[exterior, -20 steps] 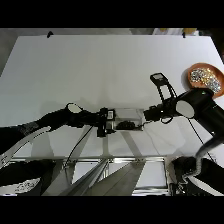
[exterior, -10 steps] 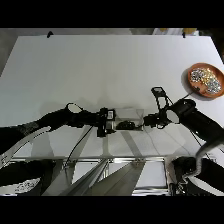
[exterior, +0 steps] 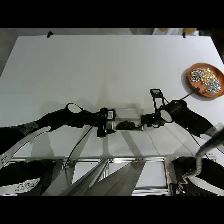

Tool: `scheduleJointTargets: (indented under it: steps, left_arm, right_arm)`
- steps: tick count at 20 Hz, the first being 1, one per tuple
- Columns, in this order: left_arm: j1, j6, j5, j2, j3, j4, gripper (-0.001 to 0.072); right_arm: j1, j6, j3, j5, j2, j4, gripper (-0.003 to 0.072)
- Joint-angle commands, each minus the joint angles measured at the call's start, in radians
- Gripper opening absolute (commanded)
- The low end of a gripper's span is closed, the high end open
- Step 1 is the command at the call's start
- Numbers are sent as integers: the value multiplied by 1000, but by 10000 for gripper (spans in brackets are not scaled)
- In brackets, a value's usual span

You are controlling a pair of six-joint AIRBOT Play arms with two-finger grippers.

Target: Fold the box and place the chain.

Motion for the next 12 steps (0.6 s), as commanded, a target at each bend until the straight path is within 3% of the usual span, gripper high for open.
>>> scheduleJointTargets:
  steps: [1,3,7,12]
  left_arm:
    - [1,0,0,0,1,0,275]
    - [1,0,0,0,1,0,275]
    - [1,0,0,0,1,0,275]
    - [1,0,0,0,1,0,275]
  right_arm:
    - [0,4,-2,-13,-25,-1,137]
    - [0,-32,-1,-6,-20,2,15]
    - [1,-64,0,25,84,3,14]
    - [1,-133,0,53,341,97,14]
